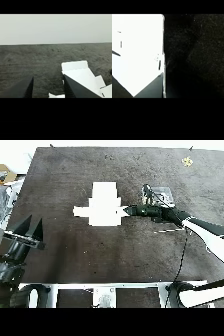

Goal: Fold the box and place the chain.

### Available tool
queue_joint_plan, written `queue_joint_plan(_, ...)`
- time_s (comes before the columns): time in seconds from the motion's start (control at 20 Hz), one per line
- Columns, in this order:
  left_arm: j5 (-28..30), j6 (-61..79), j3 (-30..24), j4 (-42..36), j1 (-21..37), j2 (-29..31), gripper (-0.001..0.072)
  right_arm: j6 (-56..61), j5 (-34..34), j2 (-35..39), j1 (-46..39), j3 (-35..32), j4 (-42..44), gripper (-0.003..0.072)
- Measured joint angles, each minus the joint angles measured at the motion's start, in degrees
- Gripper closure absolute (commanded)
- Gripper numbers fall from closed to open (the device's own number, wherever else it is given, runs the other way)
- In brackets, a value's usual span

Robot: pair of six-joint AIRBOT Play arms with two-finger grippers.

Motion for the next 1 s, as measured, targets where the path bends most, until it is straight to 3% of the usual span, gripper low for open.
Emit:
queue_joint_plan(0.2, -0.9, 0.0, 5.8, 0.1, 0.0, -11.1, 0.0314, -0.3, -0.2, 0.0, 0.0, 0.0, 0.0, 0.0681)
queue_joint_plan(0.45, -8.8, 0.2, 19.0, 2.2, 0.0, -33.7, 0.0314, -0.4, -0.2, 0.0, 0.0, 0.0, 0.0, 0.0681)
queue_joint_plan(0.65, -17.9, -5.3, 33.7, 9.4, -0.9, -53.5, 0.0314, -0.5, -0.2, 0.0, 0.0, 0.0, 0.0, 0.0681)
queue_joint_plan(0.95, -24.0, -18.1, 58.5, 24.4, -8.7, -77.8, 0.0317, -0.9, -0.3, 0.0, 0.0, 0.0, 0.0, 0.0681)
queue_joint_plan(1.0, -25.2, -21.1, 62.6, 27.1, -9.7, -81.5, 0.0364, -1.0, -0.4, 0.0, 0.0, 0.0, 0.0, 0.0680)
